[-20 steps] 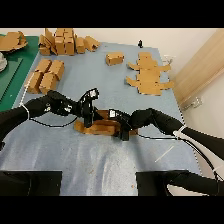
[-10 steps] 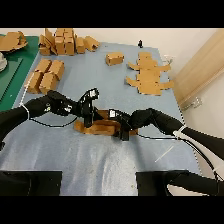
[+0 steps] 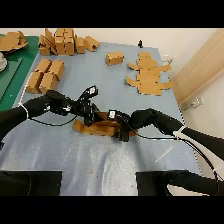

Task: Fold the box.

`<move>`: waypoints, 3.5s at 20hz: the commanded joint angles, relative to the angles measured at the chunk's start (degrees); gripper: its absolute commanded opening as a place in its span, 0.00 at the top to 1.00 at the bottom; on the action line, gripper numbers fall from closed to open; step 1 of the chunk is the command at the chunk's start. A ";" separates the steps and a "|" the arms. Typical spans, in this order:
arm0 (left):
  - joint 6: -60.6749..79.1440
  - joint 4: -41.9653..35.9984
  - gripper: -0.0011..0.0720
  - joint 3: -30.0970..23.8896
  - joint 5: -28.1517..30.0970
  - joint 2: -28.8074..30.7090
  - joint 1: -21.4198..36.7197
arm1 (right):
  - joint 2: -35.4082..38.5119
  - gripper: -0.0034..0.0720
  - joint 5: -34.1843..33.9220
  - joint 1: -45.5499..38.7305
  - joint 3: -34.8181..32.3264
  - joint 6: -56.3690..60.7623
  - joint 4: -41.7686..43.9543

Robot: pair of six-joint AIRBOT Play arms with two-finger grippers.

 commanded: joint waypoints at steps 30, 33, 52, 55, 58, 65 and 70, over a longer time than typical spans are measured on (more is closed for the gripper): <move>-54.38 27.71 0.97 0.00 -25.29 16.28 2.36 | 0.00 0.32 -2.25 1.55 0.04 -1.60 -3.93; -53.59 15.06 0.97 0.35 -24.26 11.13 -0.66 | 0.00 0.32 -2.47 1.55 0.04 -1.62 -3.93; -72.96 20.00 0.97 7.72 -5.18 -4.98 -1.31 | 0.00 0.32 -3.76 1.55 0.02 -1.62 -3.98; -73.81 21.73 0.97 7.72 -3.65 -5.53 -3.78 | 0.00 0.32 -3.74 1.55 0.02 -1.60 -3.96; -73.79 21.64 0.97 7.72 -2.23 -6.97 -3.98 | 0.00 0.32 -3.74 1.53 0.02 -1.60 -3.98; -59.10 18.88 0.97 8.50 -8.83 -6.99 -0.61 | 0.00 0.32 -3.74 1.53 0.02 -1.60 -3.98; -30.10 12.07 0.97 9.14 -13.22 -4.42 1.62 | 0.00 0.32 -3.74 1.51 0.04 -1.60 -3.98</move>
